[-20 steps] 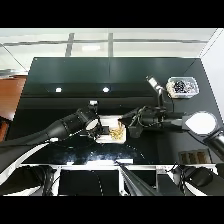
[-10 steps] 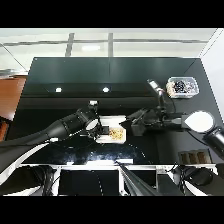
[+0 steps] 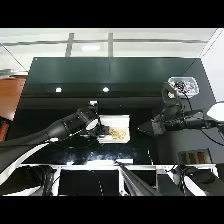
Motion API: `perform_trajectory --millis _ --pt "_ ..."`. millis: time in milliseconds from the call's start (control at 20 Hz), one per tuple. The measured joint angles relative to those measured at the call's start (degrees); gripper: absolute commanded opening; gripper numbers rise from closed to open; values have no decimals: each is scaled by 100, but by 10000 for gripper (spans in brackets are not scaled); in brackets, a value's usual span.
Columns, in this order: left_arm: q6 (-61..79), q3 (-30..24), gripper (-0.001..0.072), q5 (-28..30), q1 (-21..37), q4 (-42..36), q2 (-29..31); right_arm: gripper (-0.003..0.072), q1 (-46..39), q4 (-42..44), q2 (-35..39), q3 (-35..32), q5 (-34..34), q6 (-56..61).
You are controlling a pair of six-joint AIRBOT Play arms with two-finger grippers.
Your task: Fold the box and place the chain.
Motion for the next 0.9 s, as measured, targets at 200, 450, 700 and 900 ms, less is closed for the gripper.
perform_trajectory --millis 200,450,700,900 --pt "352 111 581 -387 0 74 289 612 -101 0 0 0 208 103" --pt "1746 157 580 -776 59 184 1113 611 -133 -105 0 0 24 363" --pt "3781 -197 580 -903 662 -42 2079 611 -140 -446 0 0 -236 1049" --pt "5611 -984 580 -863 1781 -1231 2999 611 -140 -745 0 0 -466 1305"
